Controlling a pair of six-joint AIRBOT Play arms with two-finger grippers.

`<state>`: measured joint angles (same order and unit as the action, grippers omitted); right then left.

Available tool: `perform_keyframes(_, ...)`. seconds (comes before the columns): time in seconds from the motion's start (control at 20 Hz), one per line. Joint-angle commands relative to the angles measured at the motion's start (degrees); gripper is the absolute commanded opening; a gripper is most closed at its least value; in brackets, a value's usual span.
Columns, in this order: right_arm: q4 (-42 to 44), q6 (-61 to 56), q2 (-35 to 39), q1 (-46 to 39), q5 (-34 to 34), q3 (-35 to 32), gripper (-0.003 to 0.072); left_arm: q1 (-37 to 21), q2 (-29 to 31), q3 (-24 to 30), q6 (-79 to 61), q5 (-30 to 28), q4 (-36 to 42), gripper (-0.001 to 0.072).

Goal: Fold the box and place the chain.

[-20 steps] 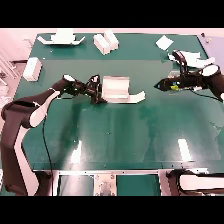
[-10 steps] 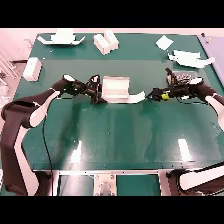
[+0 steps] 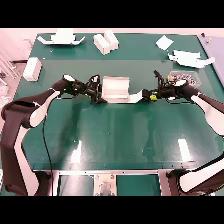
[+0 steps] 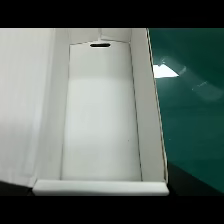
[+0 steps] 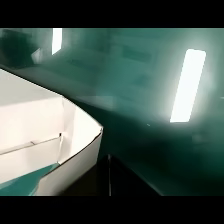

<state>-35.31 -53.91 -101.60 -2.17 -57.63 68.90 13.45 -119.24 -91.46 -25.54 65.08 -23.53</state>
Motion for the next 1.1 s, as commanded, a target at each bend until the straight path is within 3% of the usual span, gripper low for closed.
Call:
perform_keyframes(0.0,1.95,-0.11,-0.35,1.88,-0.72,2.05,0.0012,-0.04,0.00,-0.02,0.00,-0.02,0.00,0.0391)
perform_keyframes(0.3,-1.88,-4.50,0.55,3.06,-7.69,12.33,0.0013,-0.04,0.00,-0.02,0.00,-0.02,0.00,0.0391)
perform_keyframes(0.5,-4.81,-6.56,0.52,3.98,-9.57,13.75,0.0020,-0.04,0.00,-0.02,0.00,-0.04,0.00,0.0391)
perform_keyframes(0.55,-4.81,-6.56,0.52,4.20,-9.81,13.75,0.0115,-0.04,0.02,-0.02,0.00,-0.02,0.00,0.0390)
perform_keyframes(0.65,-5.97,-6.54,0.52,4.44,-10.21,13.73,0.0136,-0.04,0.00,-0.02,0.00,0.00,0.00,0.0391)
perform_keyframes(0.7,-7.02,-6.58,0.50,4.55,-10.21,13.70,0.0198,-0.04,0.00,-0.02,0.00,-0.02,0.00,0.0391)
perform_keyframes(0.85,-7.39,-6.60,0.46,4.59,-10.49,13.44,0.0222,-0.04,0.00,-0.02,0.00,0.02,0.00,0.0391)
perform_keyframes(0.95,-7.34,-6.60,0.46,4.66,-10.49,13.25,0.0304,-0.04,0.00,-0.02,0.00,0.00,0.00,0.0390)
perform_keyframes(1.05,-7.30,-6.60,0.46,5.07,-10.45,12.92,0.0321,-0.04,0.00,-0.02,0.00,-0.04,0.00,0.0390)
